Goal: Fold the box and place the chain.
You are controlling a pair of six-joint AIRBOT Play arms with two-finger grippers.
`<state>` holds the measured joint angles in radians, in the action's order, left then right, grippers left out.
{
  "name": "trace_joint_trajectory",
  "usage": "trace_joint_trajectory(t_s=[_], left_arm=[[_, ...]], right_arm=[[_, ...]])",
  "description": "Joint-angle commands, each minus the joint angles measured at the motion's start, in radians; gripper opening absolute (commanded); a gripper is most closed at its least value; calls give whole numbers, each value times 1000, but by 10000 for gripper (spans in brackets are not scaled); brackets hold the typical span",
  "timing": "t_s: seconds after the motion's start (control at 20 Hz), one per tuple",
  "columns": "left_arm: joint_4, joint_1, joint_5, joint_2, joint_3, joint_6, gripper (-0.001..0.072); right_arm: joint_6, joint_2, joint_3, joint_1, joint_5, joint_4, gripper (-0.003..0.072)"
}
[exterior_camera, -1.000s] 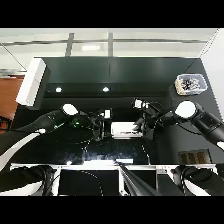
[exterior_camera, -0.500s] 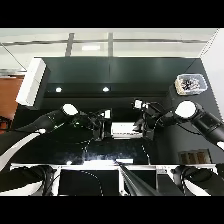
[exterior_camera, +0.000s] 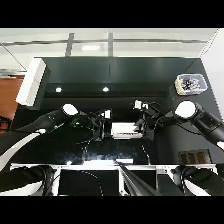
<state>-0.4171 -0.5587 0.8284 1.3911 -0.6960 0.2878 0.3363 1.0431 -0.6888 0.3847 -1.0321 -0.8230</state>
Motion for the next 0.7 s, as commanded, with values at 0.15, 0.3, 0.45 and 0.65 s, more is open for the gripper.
trace_joint_trajectory(t_s=[0.15,0.3,0.45,0.65], left_arm=[[0,0,-2,0,0,0,345],[0,0,-2,0,0,0,345],[0,0,-2,0,0,0,345],[0,0,-2,0,0,0,345]], right_arm=[[0,3,0,1,-16,0,245],[1,3,0,1,-22,0,272],[1,3,0,1,-22,0,276],[8,5,0,1,-22,0,276]])
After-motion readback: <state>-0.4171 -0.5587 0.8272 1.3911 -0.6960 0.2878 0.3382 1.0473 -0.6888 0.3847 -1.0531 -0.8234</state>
